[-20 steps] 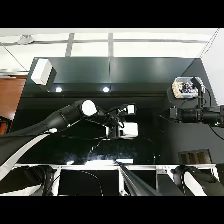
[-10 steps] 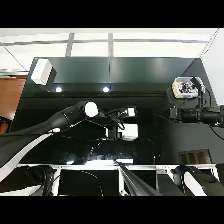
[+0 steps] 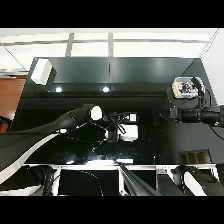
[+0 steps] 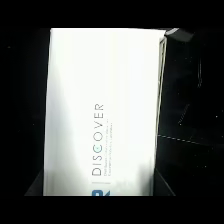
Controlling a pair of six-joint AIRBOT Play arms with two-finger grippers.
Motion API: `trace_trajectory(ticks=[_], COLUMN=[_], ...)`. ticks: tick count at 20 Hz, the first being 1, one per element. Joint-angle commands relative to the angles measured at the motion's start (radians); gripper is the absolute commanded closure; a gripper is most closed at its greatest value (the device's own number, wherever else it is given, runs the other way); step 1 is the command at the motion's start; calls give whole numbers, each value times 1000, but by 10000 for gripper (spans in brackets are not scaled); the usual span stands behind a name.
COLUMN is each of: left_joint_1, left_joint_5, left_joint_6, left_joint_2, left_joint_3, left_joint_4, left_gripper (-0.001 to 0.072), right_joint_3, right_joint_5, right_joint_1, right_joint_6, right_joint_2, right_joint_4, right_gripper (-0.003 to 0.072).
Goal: Fold the box and place the chain.
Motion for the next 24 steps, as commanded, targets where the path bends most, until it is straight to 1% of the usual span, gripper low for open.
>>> trace_trajectory(ticks=[1, 3, 7, 9, 11, 17, 19, 22, 24], left_joint_1=[-4, 32, 201, 302, 422, 788, 906, 1039, 1109], left_joint_5=[-22, -31, -47, -61, -85, -151, -154, -167, -134], left_joint_6=[-146, -263, -454, -587, -672, -844, -880, -883, -883], left_joint_2=[18, 51, 125, 147, 166, 235, 253, 260, 260], left_joint_3=[0, 0, -1, -1, -1, -2, -3, -8, -22], left_joint_4=[147, 216, 258, 310, 331, 334, 334, 334, 359], left_gripper=[377, 377, 377, 377, 377, 377, 377, 377, 376], right_joint_3=[0, 0, 0, 0, 0, 0, 0, 0, 0], right_joint_5=[-8, -8, -9, -10, -11, -18, -24, -35, -40], right_joint_1=[-1, -1, -1, -1, -1, -1, -1, -1, -1], right_joint_6=[1, 1, 1, 0, 0, 1, 1, 1, 3], right_joint_2=[0, 0, 0, 0, 0, 0, 0, 0, 0], right_joint_4=[2, 2, 2, 2, 1, 2, 3, 3, 5], right_gripper=[673, 673, 673, 673, 673, 673, 673, 673, 673])
